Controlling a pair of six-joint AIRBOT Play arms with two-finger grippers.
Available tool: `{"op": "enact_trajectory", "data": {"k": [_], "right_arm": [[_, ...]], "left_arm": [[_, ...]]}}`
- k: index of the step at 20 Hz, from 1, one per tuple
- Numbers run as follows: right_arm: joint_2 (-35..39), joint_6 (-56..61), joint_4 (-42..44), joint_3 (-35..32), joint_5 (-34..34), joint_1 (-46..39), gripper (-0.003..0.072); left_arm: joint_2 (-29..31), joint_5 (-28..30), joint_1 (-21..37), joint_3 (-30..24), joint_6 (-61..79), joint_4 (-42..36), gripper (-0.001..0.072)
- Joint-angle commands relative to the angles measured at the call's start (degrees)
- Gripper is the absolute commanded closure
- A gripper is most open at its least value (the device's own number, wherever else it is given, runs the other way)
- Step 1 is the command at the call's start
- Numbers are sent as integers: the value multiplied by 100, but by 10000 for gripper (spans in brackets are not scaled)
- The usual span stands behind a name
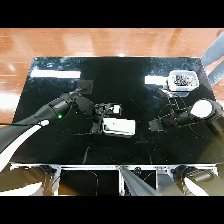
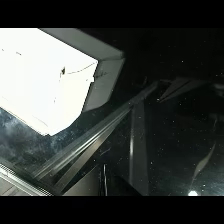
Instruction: Fold the box and place the chain.
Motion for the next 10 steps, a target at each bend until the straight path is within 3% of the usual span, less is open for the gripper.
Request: {"op": "enact_trajectory", "data": {"k": [1,6,10], "right_arm": [[4,-2,0,-2,-13,0,648],[4,-7,0,-2,-13,0,648],[4,-28,0,-2,-9,0,648]], "left_arm": [[-7,-22,-22,13,-85,42,642],[168,0,120,503,-1215,675,689],[232,319,984,1012,-2105,979,689]]}}
